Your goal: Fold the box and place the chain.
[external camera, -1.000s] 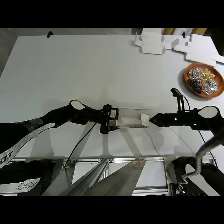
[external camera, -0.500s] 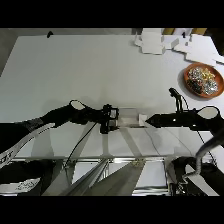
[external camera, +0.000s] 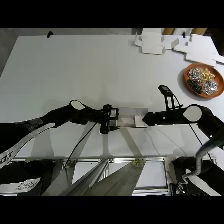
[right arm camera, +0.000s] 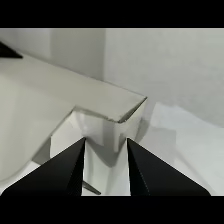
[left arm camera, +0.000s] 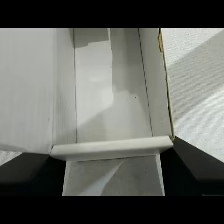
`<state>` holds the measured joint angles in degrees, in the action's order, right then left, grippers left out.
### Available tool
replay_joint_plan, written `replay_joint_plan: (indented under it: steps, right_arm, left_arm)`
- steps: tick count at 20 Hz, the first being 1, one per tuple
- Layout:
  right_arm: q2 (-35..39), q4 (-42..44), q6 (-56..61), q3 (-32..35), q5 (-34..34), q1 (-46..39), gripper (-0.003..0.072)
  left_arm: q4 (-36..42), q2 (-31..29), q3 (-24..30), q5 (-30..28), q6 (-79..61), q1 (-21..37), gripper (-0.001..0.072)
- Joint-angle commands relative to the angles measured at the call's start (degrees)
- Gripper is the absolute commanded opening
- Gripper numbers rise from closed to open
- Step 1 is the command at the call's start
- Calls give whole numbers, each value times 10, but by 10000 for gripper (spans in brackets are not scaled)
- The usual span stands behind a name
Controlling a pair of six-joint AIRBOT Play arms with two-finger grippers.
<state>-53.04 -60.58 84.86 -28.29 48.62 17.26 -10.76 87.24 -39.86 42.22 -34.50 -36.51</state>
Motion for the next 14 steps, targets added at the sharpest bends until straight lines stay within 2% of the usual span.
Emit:
replay_joint_plan:
  steps: [1,5,14]
  right_arm:
    - [-12,-102,156,-21,-11,47,295]
    - [-45,-124,222,-25,-1,84,295]
    - [-128,-243,388,-110,44,160,294]
  left_arm:
    - [0,0,0,0,0,0,272]
    - [0,0,0,0,0,0,272]
    - [0,0,0,0,0,0,272]
